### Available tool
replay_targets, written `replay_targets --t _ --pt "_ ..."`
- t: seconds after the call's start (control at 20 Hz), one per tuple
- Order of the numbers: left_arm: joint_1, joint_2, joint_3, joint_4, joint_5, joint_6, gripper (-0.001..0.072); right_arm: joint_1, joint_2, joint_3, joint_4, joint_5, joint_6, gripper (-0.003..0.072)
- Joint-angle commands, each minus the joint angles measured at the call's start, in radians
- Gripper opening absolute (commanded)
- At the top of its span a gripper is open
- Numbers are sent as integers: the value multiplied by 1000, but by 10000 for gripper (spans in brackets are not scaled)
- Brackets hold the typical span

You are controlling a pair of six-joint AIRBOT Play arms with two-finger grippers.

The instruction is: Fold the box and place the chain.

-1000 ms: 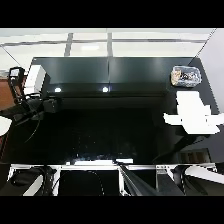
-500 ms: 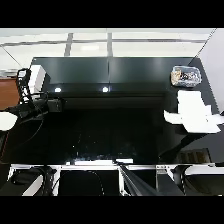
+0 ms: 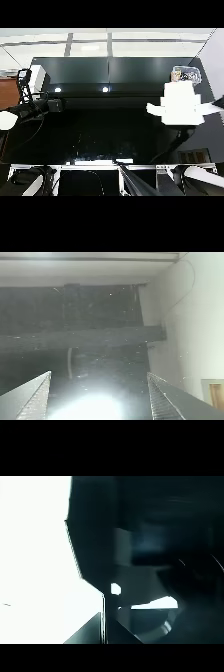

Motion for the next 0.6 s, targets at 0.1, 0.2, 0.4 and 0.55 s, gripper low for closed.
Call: replay_targets --t 0.1,0.2,0.4,0.55 --pt "-19 -58 0 -124 3 15 700 312 284 -392 265 -196 13 15" --pt "-68 -123 0 -157 23 19 700 477 369 -547 350 -345 21 15" --pt "-113 -364 95 -400 -63 166 694 774 412 -697 448 -578 75 16" --pt "-64 -610 222 -726 -252 401 694 895 411 -699 451 -635 80 16"
